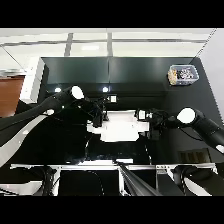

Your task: Fold the box and place the chain.

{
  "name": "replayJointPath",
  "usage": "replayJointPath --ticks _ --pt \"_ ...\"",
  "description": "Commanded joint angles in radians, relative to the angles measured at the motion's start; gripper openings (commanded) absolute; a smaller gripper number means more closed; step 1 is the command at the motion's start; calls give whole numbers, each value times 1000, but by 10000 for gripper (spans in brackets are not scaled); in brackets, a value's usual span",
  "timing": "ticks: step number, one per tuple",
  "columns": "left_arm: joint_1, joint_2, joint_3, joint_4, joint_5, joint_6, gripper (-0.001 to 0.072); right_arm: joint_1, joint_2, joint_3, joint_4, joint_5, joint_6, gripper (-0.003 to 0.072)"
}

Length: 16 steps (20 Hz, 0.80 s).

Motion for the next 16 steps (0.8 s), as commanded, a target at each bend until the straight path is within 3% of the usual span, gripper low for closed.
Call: replayJointPath --ticks 1,9,12,16 --pt "-1 0 1 5 2 -3 26 19 -2 -37 -5 2 -31 677" --pt "-1 0 1 4 -6 -3 26 97 -14 -71 86 -57 -35 677" --pt "-1 0 1 4 -6 -3 27 106 -13 -69 205 -95 -35 677" --pt "-1 0 1 3 -6 -3 27 102 -13 -11 179 -108 -36 677"
